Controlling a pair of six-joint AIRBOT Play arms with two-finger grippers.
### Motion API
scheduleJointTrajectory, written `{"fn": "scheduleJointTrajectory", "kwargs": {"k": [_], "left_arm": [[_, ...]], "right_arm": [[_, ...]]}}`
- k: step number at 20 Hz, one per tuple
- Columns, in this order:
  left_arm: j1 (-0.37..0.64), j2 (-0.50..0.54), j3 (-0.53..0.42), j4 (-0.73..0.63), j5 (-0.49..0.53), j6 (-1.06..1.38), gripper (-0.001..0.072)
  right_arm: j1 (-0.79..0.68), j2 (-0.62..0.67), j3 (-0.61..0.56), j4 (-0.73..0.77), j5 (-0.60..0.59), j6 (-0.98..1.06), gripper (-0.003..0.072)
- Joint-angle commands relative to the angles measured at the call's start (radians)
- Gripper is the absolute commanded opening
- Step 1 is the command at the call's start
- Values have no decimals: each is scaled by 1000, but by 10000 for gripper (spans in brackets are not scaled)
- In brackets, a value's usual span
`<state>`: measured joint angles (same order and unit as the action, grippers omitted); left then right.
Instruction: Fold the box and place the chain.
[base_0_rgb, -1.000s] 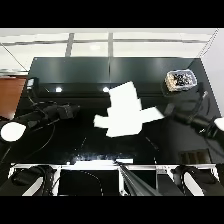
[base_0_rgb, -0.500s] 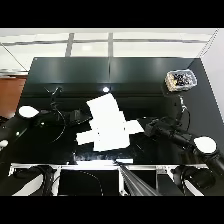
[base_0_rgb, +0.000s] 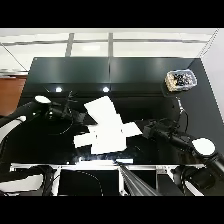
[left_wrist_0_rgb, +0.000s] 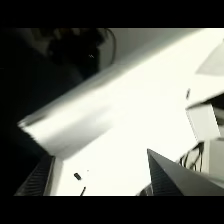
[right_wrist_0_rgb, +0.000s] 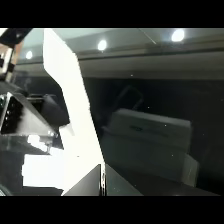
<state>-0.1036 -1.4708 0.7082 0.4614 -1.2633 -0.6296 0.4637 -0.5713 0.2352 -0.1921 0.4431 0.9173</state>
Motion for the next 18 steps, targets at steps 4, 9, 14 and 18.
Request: {"fn": "scheduleJointTrajectory", "kwargs": {"k": [4, 9, 14, 18], "left_arm": [[-5, -130, 92, 49, -224, 172, 585], [-3, -130, 98, 51, -247, 264, 328], [0, -130, 98, 51, -253, 272, 85], [0, -130, 98, 51, -270, 290, 29]], "right_arm": [[2, 1, -1, 0, 2, 14, 13], [2, 1, -1, 0, -2, 15, 12], [2, 1, -1, -1, -3, 15, 13], [2, 1, -1, -2, 7, 16, 15]]}}
